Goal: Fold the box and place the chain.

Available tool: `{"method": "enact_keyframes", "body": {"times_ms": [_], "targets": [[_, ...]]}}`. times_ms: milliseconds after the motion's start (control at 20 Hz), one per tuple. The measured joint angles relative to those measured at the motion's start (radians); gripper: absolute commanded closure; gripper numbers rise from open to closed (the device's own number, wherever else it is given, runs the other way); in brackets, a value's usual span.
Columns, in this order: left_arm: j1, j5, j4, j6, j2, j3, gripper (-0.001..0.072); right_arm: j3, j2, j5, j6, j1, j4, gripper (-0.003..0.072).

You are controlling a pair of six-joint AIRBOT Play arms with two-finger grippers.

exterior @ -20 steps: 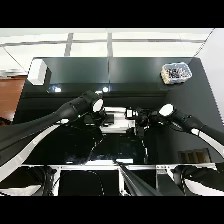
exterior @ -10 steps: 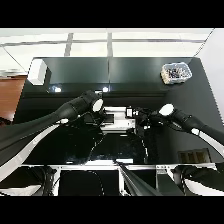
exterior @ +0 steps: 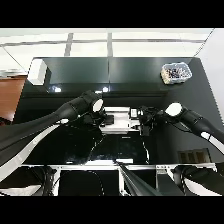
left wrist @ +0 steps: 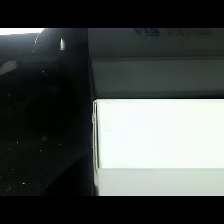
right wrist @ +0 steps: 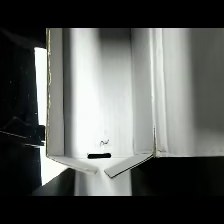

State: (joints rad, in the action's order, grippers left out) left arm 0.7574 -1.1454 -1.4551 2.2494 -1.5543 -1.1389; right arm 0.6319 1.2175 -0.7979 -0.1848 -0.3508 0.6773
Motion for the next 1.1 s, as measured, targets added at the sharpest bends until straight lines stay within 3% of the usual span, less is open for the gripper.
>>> {"method": "enact_keyframes", "body": {"times_ms": [300, 350, 400, 500, 550, 700, 750, 950, 1100], "targets": [[0.000, -0.008, -0.003, -0.002, 0.000, 0.000, 0.0685, 0.000, 0.019, 0.039, -0.006, -0.045, -0.122, 0.0455], [0.000, -0.008, -0.003, -0.002, 0.000, 0.000, 0.0685, 0.000, 0.027, 0.048, -0.008, -0.052, -0.151, 0.0359], [0.000, -0.008, -0.003, -0.002, 0.000, 0.000, 0.0685, 0.000, 0.035, 0.056, -0.008, -0.056, -0.178, 0.0316], [0.000, -0.006, -0.003, -0.001, 0.000, 0.000, 0.0684, -0.004, 0.045, 0.068, -0.007, -0.064, -0.212, 0.0480], [0.000, -0.002, -0.002, -0.002, 0.000, 0.000, 0.0685, -0.005, 0.048, 0.069, 0.003, -0.065, -0.224, 0.0382], [0.000, 0.005, 0.001, -0.001, 0.000, 0.000, 0.0684, -0.008, 0.051, 0.079, 0.056, -0.069, -0.233, 0.0575], [0.000, 0.007, 0.001, -0.002, 0.000, 0.000, 0.0684, -0.008, 0.047, 0.079, 0.093, -0.068, -0.222, 0.0671], [-0.001, 0.011, 0.005, -0.002, 0.000, 0.000, 0.0684, 0.036, -0.056, -0.026, 0.488, 0.000, -0.004, 0.0671], [-0.001, 0.011, 0.004, -0.002, 0.000, 0.000, 0.0684, 0.072, -0.163, -0.172, 0.887, 0.182, 0.185, 0.0671]]}}
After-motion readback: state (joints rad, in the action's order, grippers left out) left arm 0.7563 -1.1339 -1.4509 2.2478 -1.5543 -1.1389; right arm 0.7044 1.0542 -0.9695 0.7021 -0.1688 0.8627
